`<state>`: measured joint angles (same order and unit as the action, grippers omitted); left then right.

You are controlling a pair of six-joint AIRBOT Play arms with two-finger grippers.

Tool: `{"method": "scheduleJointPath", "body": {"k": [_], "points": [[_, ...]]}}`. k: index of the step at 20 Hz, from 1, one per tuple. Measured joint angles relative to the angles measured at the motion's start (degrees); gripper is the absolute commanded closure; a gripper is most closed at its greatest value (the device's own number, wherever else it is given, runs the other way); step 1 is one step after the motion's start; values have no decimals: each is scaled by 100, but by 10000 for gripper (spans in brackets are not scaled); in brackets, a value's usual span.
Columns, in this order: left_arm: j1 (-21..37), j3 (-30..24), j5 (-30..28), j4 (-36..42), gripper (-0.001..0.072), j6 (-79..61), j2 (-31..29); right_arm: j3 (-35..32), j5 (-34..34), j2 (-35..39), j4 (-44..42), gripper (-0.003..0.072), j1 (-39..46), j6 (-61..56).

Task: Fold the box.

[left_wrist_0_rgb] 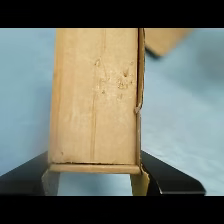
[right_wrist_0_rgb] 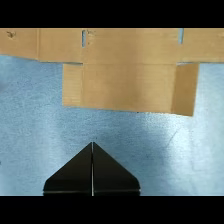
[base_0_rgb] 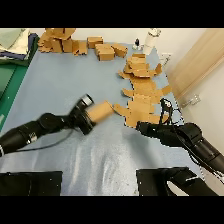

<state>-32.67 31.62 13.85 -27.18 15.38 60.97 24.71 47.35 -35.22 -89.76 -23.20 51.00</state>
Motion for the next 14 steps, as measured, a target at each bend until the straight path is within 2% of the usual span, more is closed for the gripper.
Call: {"method": "scheduleJointPath", "body": {"k": [4,8,11,14], "points": [[1810,579,-74,-227,324,286,463,0,-153,-13,0,683,0,2],[3451,1947,374,-343,325,901,1661,0,-341,-13,-2,683,0,2],[4146,3101,638,-525,326,1602,2660,0,-457,-13,0,682,0,0],[4454,4113,761,-1021,326,2367,3526,0,-511,-13,-2,682,0,0]]}}
